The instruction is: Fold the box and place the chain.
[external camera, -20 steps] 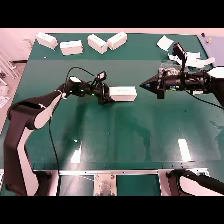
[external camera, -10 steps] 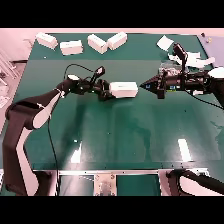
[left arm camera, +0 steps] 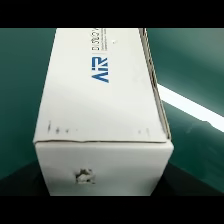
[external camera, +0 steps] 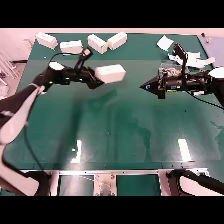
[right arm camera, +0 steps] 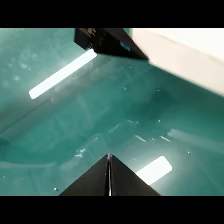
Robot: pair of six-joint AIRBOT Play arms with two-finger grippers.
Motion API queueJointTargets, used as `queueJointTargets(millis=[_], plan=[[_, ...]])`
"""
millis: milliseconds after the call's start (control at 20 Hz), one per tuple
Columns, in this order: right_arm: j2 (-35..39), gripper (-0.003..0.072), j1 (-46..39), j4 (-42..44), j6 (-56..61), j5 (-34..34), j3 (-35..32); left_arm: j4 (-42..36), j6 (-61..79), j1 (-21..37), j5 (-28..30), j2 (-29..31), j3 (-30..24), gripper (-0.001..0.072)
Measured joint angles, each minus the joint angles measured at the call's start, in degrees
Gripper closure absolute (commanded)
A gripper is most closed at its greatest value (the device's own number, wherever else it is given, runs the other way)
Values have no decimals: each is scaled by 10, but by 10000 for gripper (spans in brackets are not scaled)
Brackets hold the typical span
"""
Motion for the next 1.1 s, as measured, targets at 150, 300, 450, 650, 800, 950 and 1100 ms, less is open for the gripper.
queueJointTargets(millis=[150,300,450,650,800,950,1100], plan=[[0,678,0,0,14,1,0,14,-21,4,128,120,-123,693],[0,678,0,0,25,1,0,20,-43,6,252,238,-256,692],[0,678,0,0,35,1,0,23,-74,7,335,325,-370,692],[0,678,0,0,46,1,0,23,-120,7,411,380,-484,691],[0,677,0,0,49,1,0,23,-148,8,464,388,-540,689],[0,677,0,0,51,1,0,23,-161,7,491,388,-576,684],[0,545,0,0,52,1,0,23,-167,7,511,388,-594,0]])
